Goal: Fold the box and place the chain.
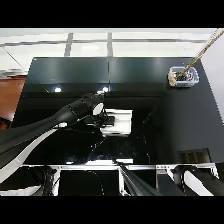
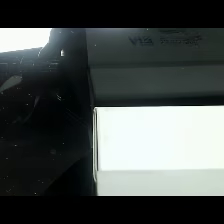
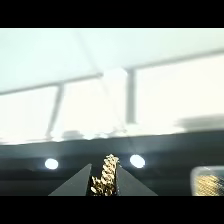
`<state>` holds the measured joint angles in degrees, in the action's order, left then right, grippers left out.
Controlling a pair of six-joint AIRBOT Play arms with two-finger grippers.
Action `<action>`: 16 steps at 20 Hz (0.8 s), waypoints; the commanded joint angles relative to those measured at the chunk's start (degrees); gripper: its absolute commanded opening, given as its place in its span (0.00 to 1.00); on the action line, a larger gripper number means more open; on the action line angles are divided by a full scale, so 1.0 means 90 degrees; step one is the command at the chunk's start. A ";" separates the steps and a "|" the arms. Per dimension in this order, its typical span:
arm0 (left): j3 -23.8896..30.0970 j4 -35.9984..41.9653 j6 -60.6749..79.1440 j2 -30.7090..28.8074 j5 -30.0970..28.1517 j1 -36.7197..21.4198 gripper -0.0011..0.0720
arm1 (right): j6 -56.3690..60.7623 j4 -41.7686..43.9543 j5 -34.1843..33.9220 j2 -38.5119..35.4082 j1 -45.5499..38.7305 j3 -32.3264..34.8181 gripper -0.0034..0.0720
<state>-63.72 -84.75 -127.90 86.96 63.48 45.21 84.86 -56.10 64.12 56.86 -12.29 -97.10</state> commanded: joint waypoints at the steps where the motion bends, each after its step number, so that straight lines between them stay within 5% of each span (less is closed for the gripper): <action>1: -0.0002 0.0000 0.0002 -0.0002 0.0005 -0.0002 0.06 | -0.0228 0.0860 0.0374 -0.0515 0.0005 -0.0002 0.06; 9: -0.0002 -0.0002 0.0002 0.0000 0.0005 -0.0002 0.06 | -0.0500 0.1724 0.2720 -0.0585 0.0289 0.0134 0.06; 16: -0.0002 -0.0002 0.0002 0.0000 0.0005 -0.0002 0.06 | -0.0719 0.1717 0.3407 -0.0595 0.1989 0.1911 0.06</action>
<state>-63.72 -84.75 -127.90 86.96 63.57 45.21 79.15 -40.97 92.44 51.59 -0.10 -86.28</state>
